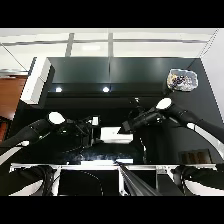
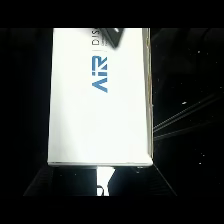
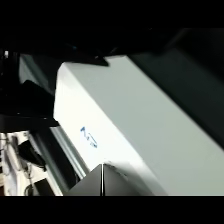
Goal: Fold the box and place the chain.
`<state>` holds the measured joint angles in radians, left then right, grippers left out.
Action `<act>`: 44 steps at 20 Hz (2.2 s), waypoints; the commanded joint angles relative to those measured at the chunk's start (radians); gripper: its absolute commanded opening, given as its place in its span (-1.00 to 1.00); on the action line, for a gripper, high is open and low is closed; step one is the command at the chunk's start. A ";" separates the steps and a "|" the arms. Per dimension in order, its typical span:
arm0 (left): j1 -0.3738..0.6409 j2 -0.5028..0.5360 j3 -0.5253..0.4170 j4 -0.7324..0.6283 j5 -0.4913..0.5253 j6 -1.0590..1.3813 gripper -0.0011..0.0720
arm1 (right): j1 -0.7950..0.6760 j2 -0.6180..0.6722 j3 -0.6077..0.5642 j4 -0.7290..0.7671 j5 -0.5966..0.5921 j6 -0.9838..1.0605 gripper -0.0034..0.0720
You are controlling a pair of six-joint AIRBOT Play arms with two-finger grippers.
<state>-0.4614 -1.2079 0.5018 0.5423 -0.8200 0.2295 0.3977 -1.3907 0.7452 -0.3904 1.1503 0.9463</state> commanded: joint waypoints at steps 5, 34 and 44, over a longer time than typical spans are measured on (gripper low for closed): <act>0.013 0.087 0.031 0.208 -0.002 -0.226 0.98 | -0.300 0.269 0.088 -0.121 0.233 0.028 -0.89; -0.316 -0.126 0.345 0.209 0.005 -0.555 0.98 | -0.612 0.336 0.089 -0.213 0.184 0.071 -0.89; -0.360 -0.228 0.325 0.285 0.135 -0.555 0.98 | -0.612 0.336 0.089 -0.213 0.169 0.071 -0.89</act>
<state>-0.8150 -1.4178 0.8307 0.8127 -0.7307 -0.3256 -0.2134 -1.0550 0.8326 -0.6037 1.3224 1.0176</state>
